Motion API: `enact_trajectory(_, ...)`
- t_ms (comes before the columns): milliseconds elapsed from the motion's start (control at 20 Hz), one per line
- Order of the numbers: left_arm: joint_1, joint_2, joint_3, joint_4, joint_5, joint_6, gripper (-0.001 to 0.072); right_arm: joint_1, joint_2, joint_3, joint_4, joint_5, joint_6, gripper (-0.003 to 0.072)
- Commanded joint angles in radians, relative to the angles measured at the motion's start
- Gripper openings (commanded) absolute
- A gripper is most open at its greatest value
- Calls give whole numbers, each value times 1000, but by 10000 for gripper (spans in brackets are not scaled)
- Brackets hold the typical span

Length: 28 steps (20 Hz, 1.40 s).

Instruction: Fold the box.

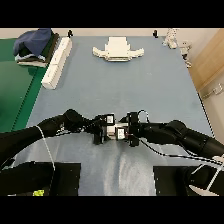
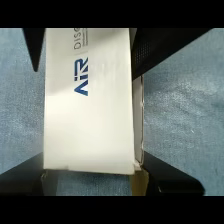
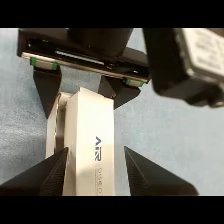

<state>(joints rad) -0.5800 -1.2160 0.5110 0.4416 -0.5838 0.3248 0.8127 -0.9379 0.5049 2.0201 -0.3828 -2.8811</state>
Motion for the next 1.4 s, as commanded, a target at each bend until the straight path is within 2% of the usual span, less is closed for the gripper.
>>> enact_trajectory(0,0,0,0,0,0,-2,418,17,-2,0,3,-31,0,513)
enact_trajectory(400,0,0,0,0,0,-2,418,25,71,1,4,-63,19,515)
enact_trajectory(500,0,0,0,0,0,-2,418,23,116,0,3,-63,115,514)
enact_trajectory(550,0,0,0,0,0,-2,418,14,137,-1,3,-63,227,513)
enact_trajectory(600,0,0,0,0,0,-2,418,-7,156,-6,3,-60,375,468)
enact_trajectory(650,0,0,0,0,0,-2,418,-27,165,-13,4,-55,486,165)
enact_trajectory(700,0,0,0,0,0,-2,418,-43,166,-20,14,-44,578,4)
enact_trajectory(800,0,0,0,0,0,-2,418,-62,166,-58,100,13,671,3)
enact_trajectory(950,0,0,0,0,0,-2,418,-53,162,-147,275,159,671,3)
enact_trajectory(1350,0,0,0,0,-1,-2,418,7,151,-262,289,259,686,3)
